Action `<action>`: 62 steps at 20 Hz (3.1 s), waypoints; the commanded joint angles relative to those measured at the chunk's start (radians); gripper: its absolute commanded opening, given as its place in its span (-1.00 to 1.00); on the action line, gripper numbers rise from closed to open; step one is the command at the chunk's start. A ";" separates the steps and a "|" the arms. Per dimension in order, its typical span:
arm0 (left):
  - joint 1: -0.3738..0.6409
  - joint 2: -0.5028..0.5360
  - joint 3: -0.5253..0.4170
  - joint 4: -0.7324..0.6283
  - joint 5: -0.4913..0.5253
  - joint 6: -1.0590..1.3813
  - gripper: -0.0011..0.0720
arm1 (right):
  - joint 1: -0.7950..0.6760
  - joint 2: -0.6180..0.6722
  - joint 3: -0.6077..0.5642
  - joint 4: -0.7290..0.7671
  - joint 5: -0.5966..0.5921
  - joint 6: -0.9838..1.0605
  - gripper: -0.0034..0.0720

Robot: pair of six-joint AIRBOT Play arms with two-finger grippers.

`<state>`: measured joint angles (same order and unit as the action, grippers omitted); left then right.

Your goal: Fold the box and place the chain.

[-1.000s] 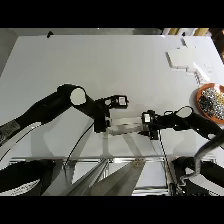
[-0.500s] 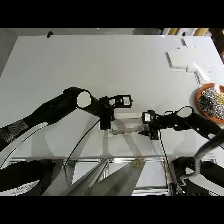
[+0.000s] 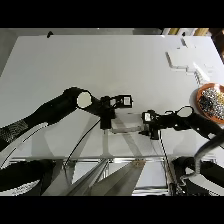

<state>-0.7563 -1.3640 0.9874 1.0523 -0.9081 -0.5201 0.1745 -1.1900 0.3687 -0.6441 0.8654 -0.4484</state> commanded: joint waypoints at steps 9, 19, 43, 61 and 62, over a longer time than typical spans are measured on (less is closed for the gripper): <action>0.000 -0.003 0.001 -0.028 -0.016 0.080 -0.96 | 0.001 0.000 0.000 0.052 0.006 0.046 0.68; 0.000 -0.024 0.001 -0.032 -0.018 0.079 -0.96 | 0.001 0.002 0.000 0.021 -0.023 0.043 0.19; -0.008 -0.024 0.001 -0.031 -0.007 0.113 -0.96 | 0.000 0.053 0.000 -0.027 -0.003 0.100 0.46; -0.008 -0.023 0.001 -0.031 -0.008 0.112 -0.87 | 0.000 0.007 0.000 -0.014 -0.065 0.081 0.14; -0.008 -0.023 0.001 -0.031 -0.008 0.112 -0.86 | 0.000 0.010 0.000 -0.014 -0.079 0.081 0.14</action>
<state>-0.7639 -1.3876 0.9874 1.0271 -0.9241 -0.4103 0.1738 -1.1854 0.3683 -0.6399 0.8330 -0.3664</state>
